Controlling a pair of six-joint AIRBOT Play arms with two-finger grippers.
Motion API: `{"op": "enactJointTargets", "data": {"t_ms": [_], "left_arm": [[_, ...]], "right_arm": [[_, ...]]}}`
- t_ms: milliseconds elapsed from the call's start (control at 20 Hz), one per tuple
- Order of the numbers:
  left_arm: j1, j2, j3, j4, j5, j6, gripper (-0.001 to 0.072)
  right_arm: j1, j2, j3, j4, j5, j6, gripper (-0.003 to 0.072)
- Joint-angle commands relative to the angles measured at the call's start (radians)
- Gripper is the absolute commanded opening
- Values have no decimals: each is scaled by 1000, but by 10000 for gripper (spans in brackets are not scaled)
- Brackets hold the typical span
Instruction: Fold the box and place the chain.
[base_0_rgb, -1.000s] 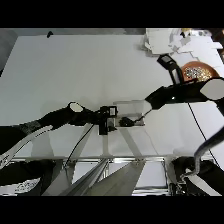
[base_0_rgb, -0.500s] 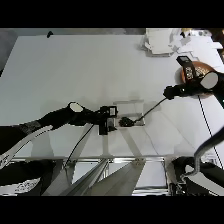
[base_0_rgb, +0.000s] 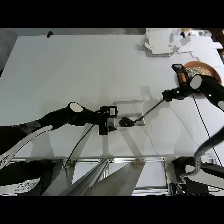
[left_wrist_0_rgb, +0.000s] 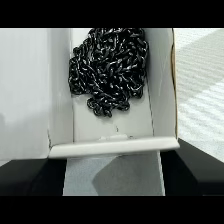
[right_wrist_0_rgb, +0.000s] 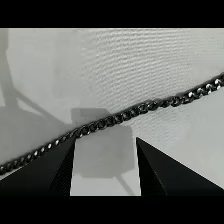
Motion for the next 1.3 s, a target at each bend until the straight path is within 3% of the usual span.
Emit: {"op": "enactJointTargets", "data": {"t_ms": [0,200,500,700,1000,1250], "left_arm": [[0,1,0,0,0,0,136],[0,1,-1,0,0,0,136],[0,1,-1,0,0,0,136],[0,1,-1,0,0,1,136],[0,1,-1,0,0,1,136],[0,1,-1,0,0,0,136]], "right_arm": [[-1,-43,-2,-7,-26,3,386],[-1,-53,-3,-6,-41,4,373],[13,-79,-10,-4,-47,4,298],[34,-71,-10,-11,-29,-13,20],[34,109,-10,-26,64,-7,18],[53,354,-66,326,196,-146,18]]}}
